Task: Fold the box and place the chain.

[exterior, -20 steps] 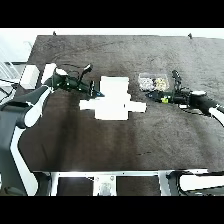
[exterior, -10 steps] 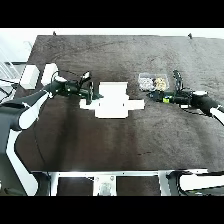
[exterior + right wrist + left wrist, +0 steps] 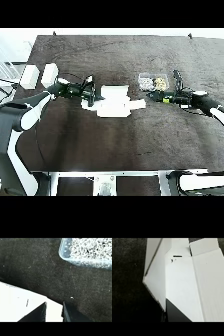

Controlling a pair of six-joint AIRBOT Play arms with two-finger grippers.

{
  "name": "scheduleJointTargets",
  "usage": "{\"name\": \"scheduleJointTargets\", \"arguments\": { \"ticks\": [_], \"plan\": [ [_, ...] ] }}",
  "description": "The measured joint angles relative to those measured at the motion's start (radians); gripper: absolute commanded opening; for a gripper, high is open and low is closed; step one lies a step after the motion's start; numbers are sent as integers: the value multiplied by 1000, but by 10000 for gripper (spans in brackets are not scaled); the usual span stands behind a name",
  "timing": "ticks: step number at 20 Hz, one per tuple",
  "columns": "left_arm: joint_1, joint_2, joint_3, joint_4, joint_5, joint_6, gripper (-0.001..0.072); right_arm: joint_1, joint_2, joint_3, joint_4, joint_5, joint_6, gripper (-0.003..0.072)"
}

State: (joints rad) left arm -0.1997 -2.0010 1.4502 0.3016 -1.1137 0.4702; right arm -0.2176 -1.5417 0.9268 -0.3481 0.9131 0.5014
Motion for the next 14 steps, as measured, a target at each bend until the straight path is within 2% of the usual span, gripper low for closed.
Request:
{"name": "scheduleJointTargets", "arguments": {
  "ticks": [6,12,14],
  "plan": [
    [-3,0,0,4,11,2,20,-1,22,0,45,53,-95,274],
    [-3,0,0,6,16,2,21,-6,106,-2,166,327,-299,272],
    [-3,0,0,6,17,2,20,-8,122,-2,183,376,-357,261]
  ]
}}
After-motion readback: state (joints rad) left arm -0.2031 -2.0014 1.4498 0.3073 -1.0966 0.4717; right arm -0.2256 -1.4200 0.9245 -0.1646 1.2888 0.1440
